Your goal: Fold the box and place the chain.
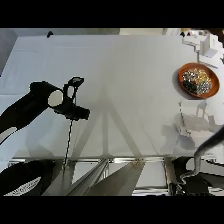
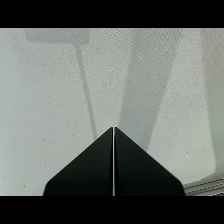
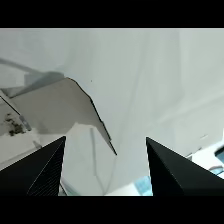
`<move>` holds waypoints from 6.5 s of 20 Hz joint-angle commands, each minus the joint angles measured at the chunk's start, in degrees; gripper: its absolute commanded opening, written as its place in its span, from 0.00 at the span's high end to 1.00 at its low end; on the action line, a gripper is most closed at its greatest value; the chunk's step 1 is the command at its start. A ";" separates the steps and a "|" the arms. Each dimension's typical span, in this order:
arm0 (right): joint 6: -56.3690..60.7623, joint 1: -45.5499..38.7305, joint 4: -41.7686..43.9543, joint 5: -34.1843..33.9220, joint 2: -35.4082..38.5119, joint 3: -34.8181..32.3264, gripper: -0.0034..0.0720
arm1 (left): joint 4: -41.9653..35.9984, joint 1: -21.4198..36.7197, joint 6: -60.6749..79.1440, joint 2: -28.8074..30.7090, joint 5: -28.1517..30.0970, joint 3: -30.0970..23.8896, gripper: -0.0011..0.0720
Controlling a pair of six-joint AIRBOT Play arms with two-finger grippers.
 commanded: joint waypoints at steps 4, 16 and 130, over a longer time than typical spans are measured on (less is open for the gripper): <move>-4.22 -4.02 0.76 1.99 -5.79 0.52 0.35 | -0.04 -0.04 0.02 0.04 0.00 0.00 0.97; -9.70 -3.67 6.93 0.55 -8.87 0.52 0.93 | -0.04 -0.04 0.02 0.04 0.00 0.00 0.97; -9.07 47.50 60.33 -20.22 66.31 -42.03 0.56 | -79.36 2.43 141.57 -18.71 17.18 -10.10 0.98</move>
